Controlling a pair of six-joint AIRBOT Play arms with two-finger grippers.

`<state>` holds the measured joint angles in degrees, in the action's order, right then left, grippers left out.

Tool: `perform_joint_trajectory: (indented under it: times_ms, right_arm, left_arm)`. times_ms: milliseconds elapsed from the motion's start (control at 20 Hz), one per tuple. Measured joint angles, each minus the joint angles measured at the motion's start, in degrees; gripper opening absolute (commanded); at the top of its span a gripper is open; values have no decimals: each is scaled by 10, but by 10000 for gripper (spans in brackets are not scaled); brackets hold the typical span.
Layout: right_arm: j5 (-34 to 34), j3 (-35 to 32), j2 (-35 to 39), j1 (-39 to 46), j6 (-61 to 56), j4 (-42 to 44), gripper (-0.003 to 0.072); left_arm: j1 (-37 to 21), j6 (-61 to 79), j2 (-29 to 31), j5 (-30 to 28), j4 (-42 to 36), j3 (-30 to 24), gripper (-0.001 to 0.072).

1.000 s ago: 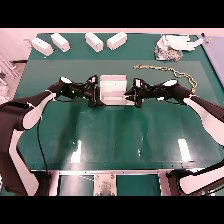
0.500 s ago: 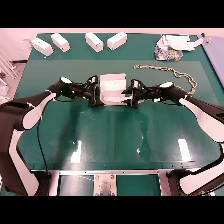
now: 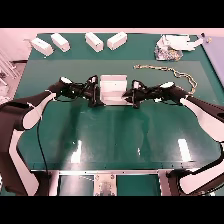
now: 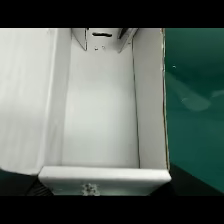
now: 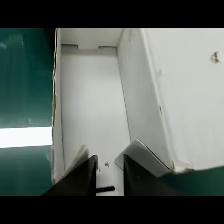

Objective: Fold the box and place the chain.

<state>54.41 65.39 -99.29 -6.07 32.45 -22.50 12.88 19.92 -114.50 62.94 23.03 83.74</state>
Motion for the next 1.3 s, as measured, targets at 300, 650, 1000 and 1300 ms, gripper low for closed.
perform_joint_trajectory:
  times_ms: [300,650,1000,1300]
  right_arm:
    - [1,1,62,29,-80,-6,11]
    - [-3,1,129,83,-277,-28,11]
    - [-9,1,127,181,-548,-118,10]
    - [25,1,63,182,-638,-170,9]
  left_arm:
    - [0,0,0,-2,0,0,369]
    - [0,0,0,-1,0,0,369]
    - [0,0,0,0,1,0,369]
    - [0,0,0,0,1,0,368]
